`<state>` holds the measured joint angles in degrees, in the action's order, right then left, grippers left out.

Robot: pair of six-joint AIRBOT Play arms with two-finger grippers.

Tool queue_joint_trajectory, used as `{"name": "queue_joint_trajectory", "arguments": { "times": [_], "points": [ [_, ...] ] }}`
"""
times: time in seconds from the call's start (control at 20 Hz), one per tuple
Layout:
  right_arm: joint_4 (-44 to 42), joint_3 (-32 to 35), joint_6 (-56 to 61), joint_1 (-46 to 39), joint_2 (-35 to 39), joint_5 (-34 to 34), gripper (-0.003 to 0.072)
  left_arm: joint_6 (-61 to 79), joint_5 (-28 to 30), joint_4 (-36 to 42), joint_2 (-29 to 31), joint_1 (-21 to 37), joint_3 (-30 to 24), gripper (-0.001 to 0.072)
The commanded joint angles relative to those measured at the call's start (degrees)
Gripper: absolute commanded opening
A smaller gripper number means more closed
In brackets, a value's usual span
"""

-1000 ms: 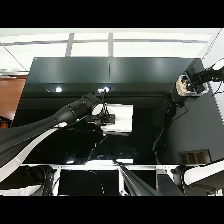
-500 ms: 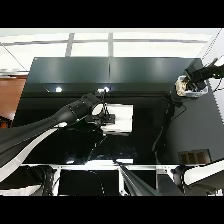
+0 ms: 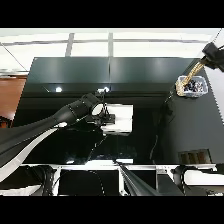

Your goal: Fold the box and place the chain.

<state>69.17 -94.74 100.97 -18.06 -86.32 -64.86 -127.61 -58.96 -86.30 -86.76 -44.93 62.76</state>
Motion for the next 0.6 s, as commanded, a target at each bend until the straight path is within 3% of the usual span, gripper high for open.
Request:
{"name": "queue_joint_trajectory", "arguments": {
  "times": [0.0,0.35,0.55],
  "points": [
    [0.02,-0.31,-3.39,-0.04,6.03,-0.5,0.0014,0.0,0.0,0.0,0.02,0.07,0.04,0.0025],
    [-0.68,-2.89,-6.23,-0.02,13.53,-0.96,0.0014,0.0,0.02,0.0,0.02,0.07,0.04,0.0025],
    [-8.61,-3.19,-12.37,-0.02,17.81,-4.63,0.0014,0.0,0.02,-0.02,0.02,0.07,0.04,0.0025]
  ]
}}
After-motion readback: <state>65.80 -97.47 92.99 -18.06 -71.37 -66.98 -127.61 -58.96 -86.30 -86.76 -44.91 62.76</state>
